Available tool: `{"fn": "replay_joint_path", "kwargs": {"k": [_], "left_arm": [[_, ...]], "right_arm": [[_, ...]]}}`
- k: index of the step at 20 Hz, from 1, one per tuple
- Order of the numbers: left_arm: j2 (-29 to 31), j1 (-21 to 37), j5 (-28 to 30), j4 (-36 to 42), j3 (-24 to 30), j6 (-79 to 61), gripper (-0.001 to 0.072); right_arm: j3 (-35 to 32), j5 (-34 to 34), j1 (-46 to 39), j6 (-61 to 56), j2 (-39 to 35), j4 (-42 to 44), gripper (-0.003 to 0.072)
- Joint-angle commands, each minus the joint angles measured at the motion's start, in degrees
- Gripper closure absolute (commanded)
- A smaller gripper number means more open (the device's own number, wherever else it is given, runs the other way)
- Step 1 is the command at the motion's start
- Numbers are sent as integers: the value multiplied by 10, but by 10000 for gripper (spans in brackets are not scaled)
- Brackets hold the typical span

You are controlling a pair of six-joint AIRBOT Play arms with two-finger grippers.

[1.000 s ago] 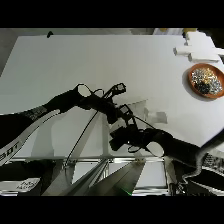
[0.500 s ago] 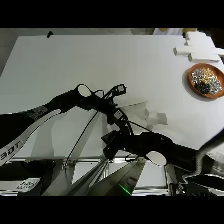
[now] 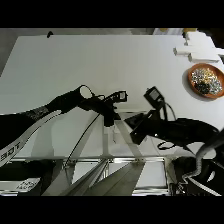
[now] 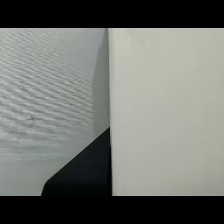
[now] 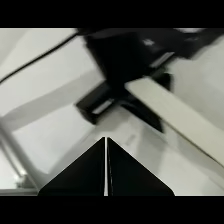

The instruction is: Fold the box and place the chain.

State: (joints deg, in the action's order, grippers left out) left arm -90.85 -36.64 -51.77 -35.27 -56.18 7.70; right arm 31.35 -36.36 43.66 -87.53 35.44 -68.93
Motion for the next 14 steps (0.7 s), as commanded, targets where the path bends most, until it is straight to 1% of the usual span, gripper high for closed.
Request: {"fn": "replay_joint_path", "kwargs": {"k": [1,3,5,9,14], "left_arm": [[0,-2,38,-21,-1,-3,707],[0,-6,41,-44,-1,-2,707],[0,-15,40,-58,-1,-2,707],[0,-31,59,-59,-1,-2,706],[0,-29,59,-60,-1,-2,700]], "right_arm": [[1,-96,-86,-5,-34,-37,668],[1,-113,-100,-5,-34,-53,668],[1,-111,-101,-5,-34,-64,668],[1,-112,-101,-5,-34,-76,668],[1,-112,-101,-5,-34,-78,668]]}}
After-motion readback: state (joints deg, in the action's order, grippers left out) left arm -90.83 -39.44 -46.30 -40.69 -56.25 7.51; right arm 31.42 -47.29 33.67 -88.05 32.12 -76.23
